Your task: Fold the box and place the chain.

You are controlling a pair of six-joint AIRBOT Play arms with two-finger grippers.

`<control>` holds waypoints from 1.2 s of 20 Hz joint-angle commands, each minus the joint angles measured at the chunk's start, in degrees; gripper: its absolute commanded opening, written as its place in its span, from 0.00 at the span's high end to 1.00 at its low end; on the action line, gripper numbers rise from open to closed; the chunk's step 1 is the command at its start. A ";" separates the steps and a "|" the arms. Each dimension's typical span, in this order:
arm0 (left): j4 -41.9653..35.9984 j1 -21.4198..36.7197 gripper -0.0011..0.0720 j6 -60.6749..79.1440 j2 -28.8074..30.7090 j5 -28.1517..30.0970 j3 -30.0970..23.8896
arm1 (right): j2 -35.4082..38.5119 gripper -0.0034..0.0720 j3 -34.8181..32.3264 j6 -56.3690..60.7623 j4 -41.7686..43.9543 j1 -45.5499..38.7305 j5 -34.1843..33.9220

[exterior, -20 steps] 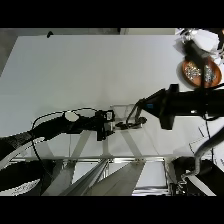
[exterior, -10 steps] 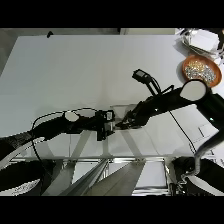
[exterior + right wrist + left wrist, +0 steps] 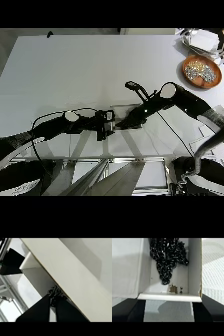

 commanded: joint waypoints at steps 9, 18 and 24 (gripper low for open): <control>0.00 -0.02 0.64 0.00 -0.02 -0.02 -0.02 | 11.96 0.57 2.56 0.46 -9.90 -2.27 10.25; 0.00 -0.02 0.64 0.02 -0.02 0.00 -0.02 | 13.75 0.56 -0.81 -17.16 -24.00 -14.71 9.44; 0.00 -0.02 0.64 0.00 0.00 0.02 -0.02 | 9.68 0.50 -9.62 -44.35 -23.91 -17.03 -0.31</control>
